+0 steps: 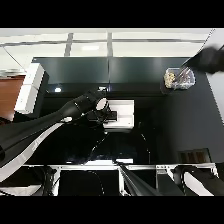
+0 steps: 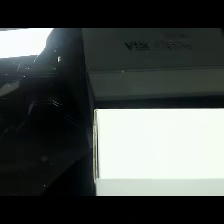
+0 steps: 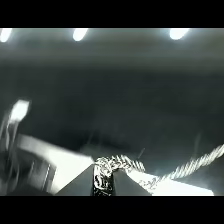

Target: Fold the box and place the chain.

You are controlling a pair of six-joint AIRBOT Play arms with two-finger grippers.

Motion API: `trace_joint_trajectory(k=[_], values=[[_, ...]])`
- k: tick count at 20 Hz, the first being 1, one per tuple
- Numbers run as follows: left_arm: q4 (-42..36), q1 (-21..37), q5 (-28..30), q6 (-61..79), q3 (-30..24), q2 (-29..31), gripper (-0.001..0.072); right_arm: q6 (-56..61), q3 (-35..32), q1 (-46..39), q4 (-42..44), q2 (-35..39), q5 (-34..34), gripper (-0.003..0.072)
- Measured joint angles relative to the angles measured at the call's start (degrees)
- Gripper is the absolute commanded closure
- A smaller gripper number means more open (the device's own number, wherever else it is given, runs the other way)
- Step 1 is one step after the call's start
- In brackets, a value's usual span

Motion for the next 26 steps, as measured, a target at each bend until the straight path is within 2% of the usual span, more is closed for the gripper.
trace_joint_trajectory(k=[4,8,13,16,17,18,19,22,26], values=[[0.00,0.00,0.00,-0.02,0.00,0.00,0.0676,-2.40,-13.70,9.77,3.08,2.60,-1.31,0.0661],[0.00,0.00,0.04,0.00,0.00,0.00,0.0676,-2.99,-22.84,18.71,7.06,1.49,-8.72,0.0660],[0.00,0.00,0.13,0.00,0.00,0.00,0.0676,-2.25,-27.04,25.64,8.74,-4.04,-18.62,0.0660],[-0.02,0.00,0.17,0.00,0.00,0.00,0.0676,-1.79,-27.67,26.95,8.68,-6.62,-21.40,0.0657],[-0.02,0.00,0.17,-0.02,0.00,0.00,0.0676,-1.68,-27.76,27.17,8.48,-7.10,-22.01,0.0534],[-0.02,0.00,0.17,0.00,0.00,0.00,0.0676,-1.38,-27.82,27.36,8.48,-7.45,-22.49,0.0298],[-0.02,0.00,0.17,0.00,0.00,0.00,0.0676,-1.20,-27.87,27.45,8.31,-7.69,-23.04,0.0278],[-0.02,0.00,0.15,0.00,0.00,0.00,0.0676,-0.15,-27.74,25.77,6.88,-8.02,-22.75,0.0279],[-0.02,0.00,0.11,0.00,0.00,0.00,0.0676,0.33,-27.39,16.92,0.83,-7.48,-23.50,0.0279]])
